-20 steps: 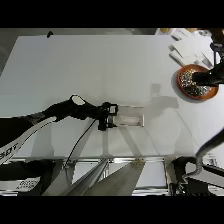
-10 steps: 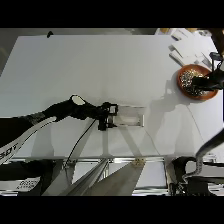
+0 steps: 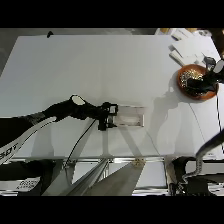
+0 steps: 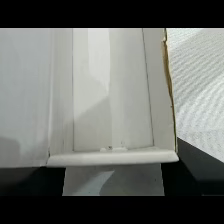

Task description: Fold the box and place the chain.

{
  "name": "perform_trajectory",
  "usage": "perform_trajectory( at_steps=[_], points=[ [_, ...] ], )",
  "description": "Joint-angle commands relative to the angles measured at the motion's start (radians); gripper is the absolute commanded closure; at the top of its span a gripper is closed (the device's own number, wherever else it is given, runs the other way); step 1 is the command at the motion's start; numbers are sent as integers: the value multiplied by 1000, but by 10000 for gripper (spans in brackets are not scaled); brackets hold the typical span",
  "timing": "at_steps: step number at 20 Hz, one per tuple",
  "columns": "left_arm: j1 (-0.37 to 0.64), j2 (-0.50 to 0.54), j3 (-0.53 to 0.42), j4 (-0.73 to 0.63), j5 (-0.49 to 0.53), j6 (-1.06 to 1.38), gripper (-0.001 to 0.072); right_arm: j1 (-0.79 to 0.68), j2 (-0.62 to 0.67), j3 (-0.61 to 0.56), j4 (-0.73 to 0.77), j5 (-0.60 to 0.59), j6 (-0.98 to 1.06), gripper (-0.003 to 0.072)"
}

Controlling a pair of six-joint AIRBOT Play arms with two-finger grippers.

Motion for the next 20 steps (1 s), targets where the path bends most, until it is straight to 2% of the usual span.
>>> perform_trajectory(
  at_steps=[1,2,3,4,7,18,19,20],
  points=[
    [0,0,0,0,0,0,457,-1,-4,0,5,-14,2,471],
    [0,0,0,0,0,0,457,-1,-5,0,4,-13,2,514],
    [0,0,0,0,0,0,457,-1,-5,0,4,-11,2,608],
    [0,0,0,0,0,0,457,-1,-5,0,4,-9,2,647],
    [0,0,0,0,0,0,458,-1,-5,0,4,-7,2,670],
    [0,0,0,0,0,0,457,-1,41,0,-24,-29,2,668],
    [0,0,0,0,0,0,458,-1,39,0,-22,-29,2,648],
    [0,0,0,0,0,0,457,-1,34,0,-19,-26,2,566]
  ],
)
